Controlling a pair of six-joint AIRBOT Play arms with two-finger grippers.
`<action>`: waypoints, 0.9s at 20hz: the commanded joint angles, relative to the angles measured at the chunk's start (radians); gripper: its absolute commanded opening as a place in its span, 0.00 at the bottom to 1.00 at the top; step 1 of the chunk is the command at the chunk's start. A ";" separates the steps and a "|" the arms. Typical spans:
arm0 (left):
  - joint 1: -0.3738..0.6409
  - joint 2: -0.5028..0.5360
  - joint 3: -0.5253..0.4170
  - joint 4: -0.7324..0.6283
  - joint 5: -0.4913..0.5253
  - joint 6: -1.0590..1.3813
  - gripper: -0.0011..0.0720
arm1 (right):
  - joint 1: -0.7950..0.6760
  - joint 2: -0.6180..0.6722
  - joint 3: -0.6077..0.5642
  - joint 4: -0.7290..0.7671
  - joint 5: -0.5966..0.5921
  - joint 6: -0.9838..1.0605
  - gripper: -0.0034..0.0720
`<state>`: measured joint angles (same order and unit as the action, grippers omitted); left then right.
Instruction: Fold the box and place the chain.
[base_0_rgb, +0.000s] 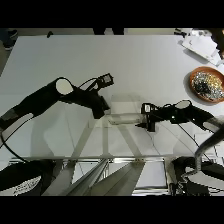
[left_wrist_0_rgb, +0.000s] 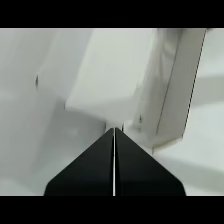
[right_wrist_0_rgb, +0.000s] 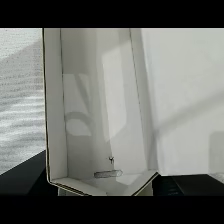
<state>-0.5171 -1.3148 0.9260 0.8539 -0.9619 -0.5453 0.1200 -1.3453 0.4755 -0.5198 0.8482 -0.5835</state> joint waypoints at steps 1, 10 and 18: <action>0.039 0.075 -0.042 0.221 -0.109 -0.087 0.01 | 0.000 0.001 0.000 0.001 0.000 0.000 0.62; -0.100 0.107 -0.249 0.215 0.150 0.127 0.15 | 0.000 0.001 0.000 0.001 0.000 0.000 0.62; -0.091 0.037 -0.250 0.039 0.385 0.325 0.49 | 0.000 0.001 0.000 0.001 0.000 0.000 0.62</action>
<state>-0.6228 -1.2449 0.6785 0.9382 -0.6609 -0.2661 0.1200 -1.3453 0.4755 -0.5194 0.8482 -0.5835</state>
